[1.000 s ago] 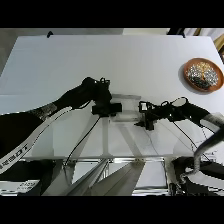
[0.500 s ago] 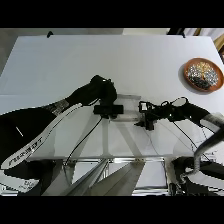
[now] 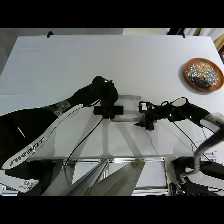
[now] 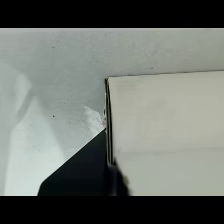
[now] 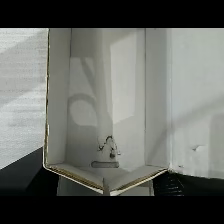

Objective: Fold the box and place the chain.

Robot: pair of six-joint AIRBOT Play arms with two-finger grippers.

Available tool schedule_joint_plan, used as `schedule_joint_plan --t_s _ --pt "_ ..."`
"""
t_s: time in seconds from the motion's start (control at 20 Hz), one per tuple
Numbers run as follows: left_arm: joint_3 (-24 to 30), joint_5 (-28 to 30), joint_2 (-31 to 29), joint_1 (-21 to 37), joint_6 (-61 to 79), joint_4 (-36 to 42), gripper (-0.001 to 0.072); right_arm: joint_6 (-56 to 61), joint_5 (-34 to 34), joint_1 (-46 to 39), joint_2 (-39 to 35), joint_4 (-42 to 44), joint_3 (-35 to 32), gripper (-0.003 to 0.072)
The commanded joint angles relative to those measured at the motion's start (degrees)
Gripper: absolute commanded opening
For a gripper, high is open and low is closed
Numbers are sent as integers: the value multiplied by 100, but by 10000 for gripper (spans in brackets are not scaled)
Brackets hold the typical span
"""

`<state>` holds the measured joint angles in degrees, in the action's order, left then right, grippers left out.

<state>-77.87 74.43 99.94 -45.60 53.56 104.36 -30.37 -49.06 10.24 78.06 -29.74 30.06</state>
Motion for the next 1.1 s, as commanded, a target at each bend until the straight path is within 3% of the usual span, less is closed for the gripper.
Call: schedule_joint_plan --t_s 0.0,0.4,0.45,0.55,0.6,0.65,0.7,0.75,0.9,1.05 --pt "-4 31 -2 -22 -111 11 6 11 2 4 4 2 4 317" --pt "-4 90 -2 -20 -109 -31 17 11 2 4 4 2 4 317" --pt "-4 90 -2 -22 -109 -31 50 11 0 4 4 2 4 317" --pt "-4 83 -2 -22 -107 -31 197 11 0 4 4 2 4 317" --pt "-4 83 -2 -22 -107 -31 210 11 0 4 4 2 4 317" --pt "-4 83 -2 -22 -109 -31 205 11 2 4 4 0 4 317" --pt "-4 83 -2 -22 -109 -31 169 11 2 4 4 2 4 317" --pt "-4 83 -2 -22 -107 -31 81 11 2 4 4 2 4 317" --pt "-4 81 -2 -22 -105 -33 6 11 0 4 4 2 4 317" --pt "-4 98 -2 -22 -107 -57 6 11 2 4 2 2 4 317"
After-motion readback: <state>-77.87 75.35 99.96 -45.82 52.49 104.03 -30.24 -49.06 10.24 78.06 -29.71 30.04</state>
